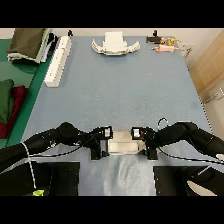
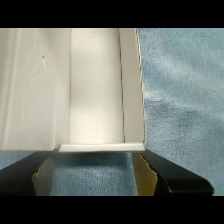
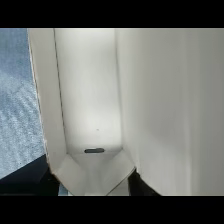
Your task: Fold the box.
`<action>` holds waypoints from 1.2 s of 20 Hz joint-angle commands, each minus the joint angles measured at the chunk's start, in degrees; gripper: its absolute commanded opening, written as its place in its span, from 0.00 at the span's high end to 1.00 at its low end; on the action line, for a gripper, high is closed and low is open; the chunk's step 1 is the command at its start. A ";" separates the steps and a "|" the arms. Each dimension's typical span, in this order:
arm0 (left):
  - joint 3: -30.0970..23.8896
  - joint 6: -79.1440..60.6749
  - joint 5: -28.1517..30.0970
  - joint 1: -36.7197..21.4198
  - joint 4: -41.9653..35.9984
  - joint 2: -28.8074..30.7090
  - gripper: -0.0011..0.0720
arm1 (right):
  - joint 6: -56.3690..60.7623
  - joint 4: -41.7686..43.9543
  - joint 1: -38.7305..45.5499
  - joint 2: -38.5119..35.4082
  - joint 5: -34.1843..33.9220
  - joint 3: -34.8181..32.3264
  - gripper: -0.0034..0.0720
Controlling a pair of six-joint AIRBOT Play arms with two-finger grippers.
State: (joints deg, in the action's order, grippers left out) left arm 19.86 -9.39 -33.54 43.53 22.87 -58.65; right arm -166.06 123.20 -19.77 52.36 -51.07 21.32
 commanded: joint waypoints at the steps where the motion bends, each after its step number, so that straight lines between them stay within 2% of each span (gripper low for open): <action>1: 0.09 0.11 1.44 0.70 -0.17 -0.90 0.03 | -0.02 0.02 0.02 -0.04 0.02 0.02 0.38; 5: 0.07 -0.15 4.92 3.48 -0.04 -1.03 0.03 | -0.02 0.02 0.02 -0.04 0.02 0.02 0.38; 12: 0.07 -0.09 5.35 4.02 0.28 -1.05 0.03 | -0.02 0.00 0.02 -0.04 0.02 0.02 0.38; 13: 0.07 -0.07 5.40 4.02 0.28 -1.07 0.09 | -0.02 0.02 0.02 -0.04 0.02 0.02 0.38; 14: 0.07 -0.09 5.38 4.02 0.28 -1.07 0.24 | -0.02 0.02 0.02 -0.04 0.02 0.02 0.38; 15: 0.07 -0.07 5.38 4.02 0.28 -1.07 0.27 | -0.02 0.02 0.02 -0.04 0.02 0.02 0.38; 23: 0.07 -0.09 5.31 4.02 0.31 -1.07 0.26 | -0.02 0.00 0.02 -0.04 0.02 0.02 0.38; 24: 0.07 -0.09 5.31 4.02 0.28 -1.07 0.13 | -0.02 0.02 0.02 -0.04 0.02 0.02 0.38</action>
State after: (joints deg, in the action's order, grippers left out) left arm 19.88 -9.50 -28.05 47.57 23.18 -59.70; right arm -166.08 123.20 -19.75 52.36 -51.07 21.32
